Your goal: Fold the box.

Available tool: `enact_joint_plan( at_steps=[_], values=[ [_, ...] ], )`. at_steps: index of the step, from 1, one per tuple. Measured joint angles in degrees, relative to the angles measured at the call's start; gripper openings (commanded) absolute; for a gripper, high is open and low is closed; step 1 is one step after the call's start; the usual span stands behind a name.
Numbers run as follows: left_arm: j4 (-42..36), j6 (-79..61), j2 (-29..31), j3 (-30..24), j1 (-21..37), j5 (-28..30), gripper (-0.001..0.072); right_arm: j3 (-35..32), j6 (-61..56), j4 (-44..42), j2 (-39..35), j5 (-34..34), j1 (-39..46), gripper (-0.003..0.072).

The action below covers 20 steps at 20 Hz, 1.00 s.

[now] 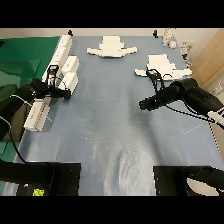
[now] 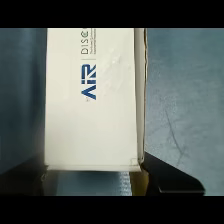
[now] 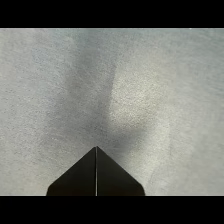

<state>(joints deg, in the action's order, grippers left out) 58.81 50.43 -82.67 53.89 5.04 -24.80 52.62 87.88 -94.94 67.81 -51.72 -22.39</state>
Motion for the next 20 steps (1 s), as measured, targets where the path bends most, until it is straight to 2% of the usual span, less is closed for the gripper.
enact_joint_plan(
  at_steps=[10, 15, 20],
  values=[
    [0.2, 1.8, -12.8, 16.7, 0.1, -0.3, 0.0459, 0.0, 0.0, 0.0, 0.0, 0.0, 0.0, 0.0004],
    [1.5, 2.9, -17.2, 22.4, 0.3, -0.5, 0.0459, 0.0, 0.0, 0.0, 0.0, 0.0, 0.0, 0.0004],
    [3.7, 4.2, -19.1, 24.8, 1.5, 0.1, 0.0459, 0.0, 0.0, 0.0, 0.0, 0.0, 0.0, 0.0004]
  ],
)
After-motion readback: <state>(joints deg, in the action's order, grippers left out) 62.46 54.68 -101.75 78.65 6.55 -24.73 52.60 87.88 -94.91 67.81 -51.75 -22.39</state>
